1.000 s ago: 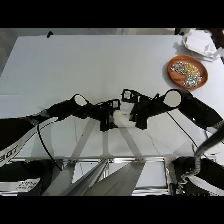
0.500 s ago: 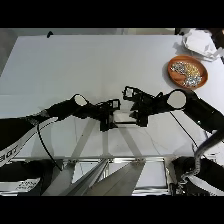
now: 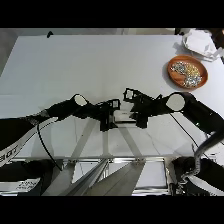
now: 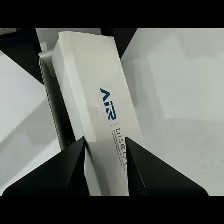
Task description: Fold the box and place the chain.
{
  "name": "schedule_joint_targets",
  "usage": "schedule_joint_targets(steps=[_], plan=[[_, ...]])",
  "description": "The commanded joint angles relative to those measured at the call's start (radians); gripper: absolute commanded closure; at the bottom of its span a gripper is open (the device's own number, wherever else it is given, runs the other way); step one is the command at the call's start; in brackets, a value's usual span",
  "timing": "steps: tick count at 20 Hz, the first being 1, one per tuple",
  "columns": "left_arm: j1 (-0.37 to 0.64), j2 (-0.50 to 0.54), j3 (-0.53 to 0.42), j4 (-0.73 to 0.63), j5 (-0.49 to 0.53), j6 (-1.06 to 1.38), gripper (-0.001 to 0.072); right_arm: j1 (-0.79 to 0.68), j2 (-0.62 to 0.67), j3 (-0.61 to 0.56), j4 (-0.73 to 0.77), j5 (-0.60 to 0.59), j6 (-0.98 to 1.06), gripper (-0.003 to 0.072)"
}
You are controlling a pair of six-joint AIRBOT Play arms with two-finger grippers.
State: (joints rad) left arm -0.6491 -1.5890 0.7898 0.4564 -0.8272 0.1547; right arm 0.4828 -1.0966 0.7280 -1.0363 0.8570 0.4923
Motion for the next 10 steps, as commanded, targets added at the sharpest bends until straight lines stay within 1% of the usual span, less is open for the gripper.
schedule_joint_targets(steps=[1,10], plan=[[-0.001,0.001,0.000,0.001,0.000,0.002,0.0300,-0.001,0.000,-0.018,-0.002,-0.015,0.001,0.0452],[-0.001,0.001,0.000,0.001,0.000,0.002,0.0300,0.029,0.002,-0.048,0.019,0.001,-0.002,0.0459]])
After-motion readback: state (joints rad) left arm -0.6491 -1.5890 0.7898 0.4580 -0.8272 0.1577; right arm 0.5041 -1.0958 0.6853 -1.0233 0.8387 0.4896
